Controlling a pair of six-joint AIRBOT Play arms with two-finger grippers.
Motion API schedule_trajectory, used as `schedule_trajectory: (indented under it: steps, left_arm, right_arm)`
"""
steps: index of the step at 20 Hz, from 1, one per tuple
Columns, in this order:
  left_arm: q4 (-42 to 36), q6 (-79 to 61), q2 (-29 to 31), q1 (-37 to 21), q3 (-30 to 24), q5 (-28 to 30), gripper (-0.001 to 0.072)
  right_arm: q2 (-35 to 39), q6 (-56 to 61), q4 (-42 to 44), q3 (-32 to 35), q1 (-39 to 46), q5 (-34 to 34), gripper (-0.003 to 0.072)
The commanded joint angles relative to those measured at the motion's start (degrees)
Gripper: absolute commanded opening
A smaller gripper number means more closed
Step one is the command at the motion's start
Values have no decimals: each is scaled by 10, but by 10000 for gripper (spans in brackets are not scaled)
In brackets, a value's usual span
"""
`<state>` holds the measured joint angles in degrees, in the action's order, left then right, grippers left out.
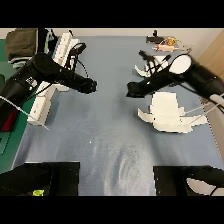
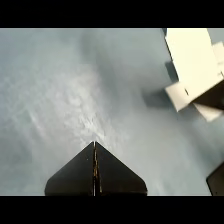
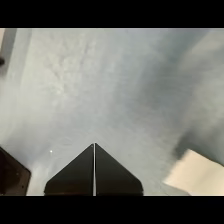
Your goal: Fold the box.
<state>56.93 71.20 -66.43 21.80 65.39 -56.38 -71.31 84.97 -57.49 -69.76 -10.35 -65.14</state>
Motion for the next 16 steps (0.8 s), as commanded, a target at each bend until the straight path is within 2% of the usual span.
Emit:
schedule_trajectory:
  steps: [1,3,4,5,10,13,16]
  left_arm:
    - [8,5,6,-1,-10,-78,13]
    - [10,16,29,-1,-48,-72,13]
    - [10,20,44,-1,-72,-67,13]
    - [9,23,64,0,-101,-63,13]
    - [10,81,165,0,-222,-61,13]
    - [10,84,209,-1,-253,-60,15]
    - [9,89,215,-1,-253,-60,15]
  right_arm:
    - [45,69,-203,-53,76,-146,78]
    - [72,95,-378,-50,125,-224,472]
    - [79,95,-437,-43,153,-245,481]
    - [82,95,-456,-33,188,-251,481]
    - [35,17,-435,16,339,-244,482]
    - [-16,-28,-369,17,409,-232,482]
    - [-61,-35,-372,17,459,-221,482]
